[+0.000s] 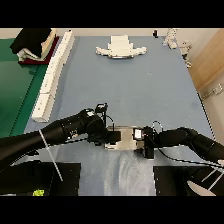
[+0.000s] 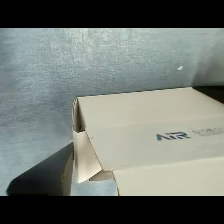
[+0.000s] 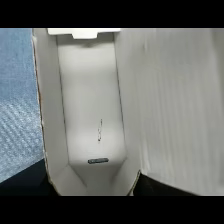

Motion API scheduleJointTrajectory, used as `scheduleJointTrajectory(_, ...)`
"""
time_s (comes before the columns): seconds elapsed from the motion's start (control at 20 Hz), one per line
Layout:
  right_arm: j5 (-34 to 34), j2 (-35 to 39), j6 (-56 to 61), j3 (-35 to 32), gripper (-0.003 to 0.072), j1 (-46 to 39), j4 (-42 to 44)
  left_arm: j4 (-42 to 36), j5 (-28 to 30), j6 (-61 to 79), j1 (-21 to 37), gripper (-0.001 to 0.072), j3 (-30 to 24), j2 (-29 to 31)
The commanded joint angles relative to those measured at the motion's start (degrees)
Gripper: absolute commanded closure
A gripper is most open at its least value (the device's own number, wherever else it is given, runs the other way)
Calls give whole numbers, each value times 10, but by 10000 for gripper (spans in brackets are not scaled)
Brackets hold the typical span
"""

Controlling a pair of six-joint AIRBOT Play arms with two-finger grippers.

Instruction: Fold the box.

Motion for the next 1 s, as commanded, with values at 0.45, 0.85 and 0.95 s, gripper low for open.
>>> scheduleJointTrajectory(0.45,0,0,0,0,150,0,0,104,-140,-80,-44,359,127,-143)
scheduleJointTrajectory(0.85,0,0,0,0,150,0,0,104,-142,-96,-48,696,136,-156)
scheduleJointTrajectory(0.95,0,0,0,0,150,0,0,106,-143,-95,-56,696,136,-156)
